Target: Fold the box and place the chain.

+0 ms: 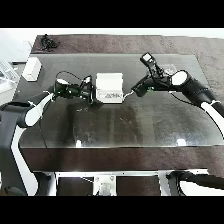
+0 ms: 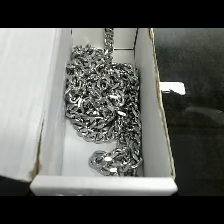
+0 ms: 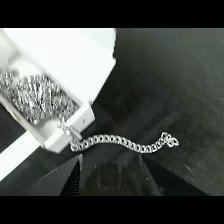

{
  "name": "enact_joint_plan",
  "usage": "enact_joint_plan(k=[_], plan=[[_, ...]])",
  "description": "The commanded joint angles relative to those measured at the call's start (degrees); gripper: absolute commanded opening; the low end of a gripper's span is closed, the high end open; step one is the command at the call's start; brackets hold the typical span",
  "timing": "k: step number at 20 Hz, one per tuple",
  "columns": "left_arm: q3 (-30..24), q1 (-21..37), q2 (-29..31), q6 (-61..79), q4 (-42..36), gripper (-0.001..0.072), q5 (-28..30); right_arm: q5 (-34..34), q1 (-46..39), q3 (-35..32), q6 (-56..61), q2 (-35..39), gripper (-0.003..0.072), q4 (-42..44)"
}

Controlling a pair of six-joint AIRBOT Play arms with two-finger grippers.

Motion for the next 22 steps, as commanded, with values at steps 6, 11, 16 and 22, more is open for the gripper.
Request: enact_joint_plan(k=[6,11,16,22], plan=[[0.0,0.0,0.0,0.0,0.0,0.029,0.0,13.9,-4.2,0.2,-38.4,-12.5,0.0472,18.8],[0.0,0.0,0.0,0.0,0.0,0.029,0.0,16.9,-4.2,5.6,-40.1,-17.7,0.0471,19.1],[0.0,0.0,0.0,0.0,0.0,0.029,0.0,19.7,-4.2,10.6,-40.5,-22.1,0.0466,18.8],[0.0,0.0,0.0,0.0,0.0,0.029,0.0,19.6,-4.2,11.1,-41.6,-24.0,0.0418,16.6]])
